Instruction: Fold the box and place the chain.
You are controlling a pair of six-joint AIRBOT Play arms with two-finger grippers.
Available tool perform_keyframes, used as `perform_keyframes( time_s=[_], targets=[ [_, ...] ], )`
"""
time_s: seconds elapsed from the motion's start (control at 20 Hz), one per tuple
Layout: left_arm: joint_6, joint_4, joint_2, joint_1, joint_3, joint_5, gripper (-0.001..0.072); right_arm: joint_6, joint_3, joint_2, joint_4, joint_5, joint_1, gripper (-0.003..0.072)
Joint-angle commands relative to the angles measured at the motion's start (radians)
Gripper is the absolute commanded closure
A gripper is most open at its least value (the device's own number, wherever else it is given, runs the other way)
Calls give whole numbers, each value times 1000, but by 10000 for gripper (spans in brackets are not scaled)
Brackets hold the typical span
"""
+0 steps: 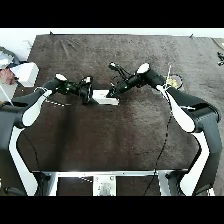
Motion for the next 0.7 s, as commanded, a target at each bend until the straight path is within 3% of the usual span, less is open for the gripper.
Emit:
perform_keyframes(
  time_s=[0.0,0.2,0.4,0.65],
  targets=[
    [-5,0,0,1,0,1,347,19,-31,-18,-56,27,0,702],
    [-5,0,0,1,0,1,347,-16,-35,26,18,16,0,703],
    [-5,0,0,1,0,1,347,-53,-35,201,91,-68,0,703],
    [-5,0,0,1,0,0,347,29,-52,442,91,-66,0,703]
  ],
)
